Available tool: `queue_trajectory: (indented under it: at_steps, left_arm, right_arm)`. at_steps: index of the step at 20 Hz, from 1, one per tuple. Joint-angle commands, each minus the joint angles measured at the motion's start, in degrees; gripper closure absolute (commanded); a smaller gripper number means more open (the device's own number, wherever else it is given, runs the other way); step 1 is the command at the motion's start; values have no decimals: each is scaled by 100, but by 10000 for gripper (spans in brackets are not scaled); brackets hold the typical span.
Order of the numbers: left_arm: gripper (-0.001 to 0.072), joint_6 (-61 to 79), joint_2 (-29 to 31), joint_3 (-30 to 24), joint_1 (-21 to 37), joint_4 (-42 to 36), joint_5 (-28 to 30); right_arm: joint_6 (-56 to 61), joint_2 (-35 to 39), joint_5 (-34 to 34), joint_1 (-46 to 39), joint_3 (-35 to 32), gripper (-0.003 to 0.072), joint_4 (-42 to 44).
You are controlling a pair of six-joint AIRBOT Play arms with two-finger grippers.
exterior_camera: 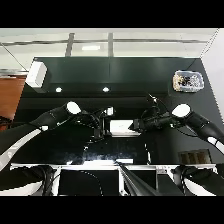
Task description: Fold the box and place the chain.
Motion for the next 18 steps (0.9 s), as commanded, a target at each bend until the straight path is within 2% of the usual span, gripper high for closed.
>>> queue_trajectory:
  at_steps: [1,6,10,11,12,14,18]
  left_arm:
    - [311,-2,-2,-2,-4,-2,-2]
    - [311,-2,-2,-2,-4,0,-2]
    - [311,-2,0,-2,0,4,7]
    - [290,-2,4,0,7,4,31]
    - [239,0,20,0,17,7,50]
    - [-2,-7,87,0,63,7,46]
    - [-4,-28,492,0,306,79,-319]
  right_arm:
    - [28,-11,-44,7,-4,678,-212]
    - [-4,0,2,-2,11,679,-195]
    - [-208,354,708,-310,356,679,-317]
    - [-205,562,931,-518,487,678,-481]
    - [-205,787,1126,-756,610,679,-680]
    - [-203,1305,1449,-1357,828,679,-1150]
    - [-177,2068,1770,-2524,872,679,-1617]
